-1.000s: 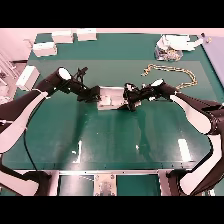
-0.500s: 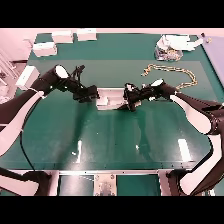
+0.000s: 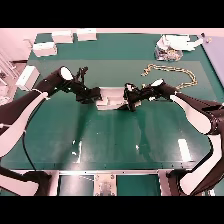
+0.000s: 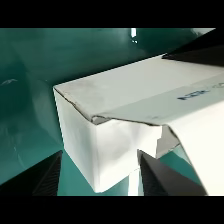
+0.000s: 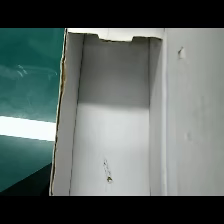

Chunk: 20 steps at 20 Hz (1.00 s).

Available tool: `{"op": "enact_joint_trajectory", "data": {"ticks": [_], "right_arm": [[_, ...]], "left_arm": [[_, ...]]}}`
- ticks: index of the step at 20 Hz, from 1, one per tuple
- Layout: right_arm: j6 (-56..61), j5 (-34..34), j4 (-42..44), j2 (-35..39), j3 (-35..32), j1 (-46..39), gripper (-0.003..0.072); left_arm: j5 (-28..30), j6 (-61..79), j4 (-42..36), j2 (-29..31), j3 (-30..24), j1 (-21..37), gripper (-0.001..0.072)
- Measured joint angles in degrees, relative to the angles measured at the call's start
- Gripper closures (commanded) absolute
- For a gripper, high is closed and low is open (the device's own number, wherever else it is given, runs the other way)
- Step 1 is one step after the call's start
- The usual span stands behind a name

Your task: Fold the box and place the chain.

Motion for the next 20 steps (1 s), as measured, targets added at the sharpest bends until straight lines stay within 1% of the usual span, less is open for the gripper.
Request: {"op": "enact_joint_trajectory", "data": {"ticks": [1, 6, 12, 20], "right_arm": [[0.02, 0.0, 0.0, 0.0, 0.0, 0.0, 0.0208], [0.04, 0.02, -0.02, 0.0, 0.0, 0.0, 0.0208], [0.02, 0.02, 0.0, 0.0, 0.0, 0.0, 0.0208], [-0.02, 0.02, 0.0, 0.0, 0.0, 0.0, 0.0208]], "left_arm": [[-0.04, -0.72, 0.17, -0.5, 0.5, -0.07, 0.036], [-1.57, -4.04, 1.46, -2.67, 3.28, -0.22, 0.0354], [-2.58, -6.95, 3.13, -3.78, 4.59, -0.74, 0.0354], [-7.72, -12.39, 6.93, -8.37, 10.67, -2.16, 0.0355]]}}
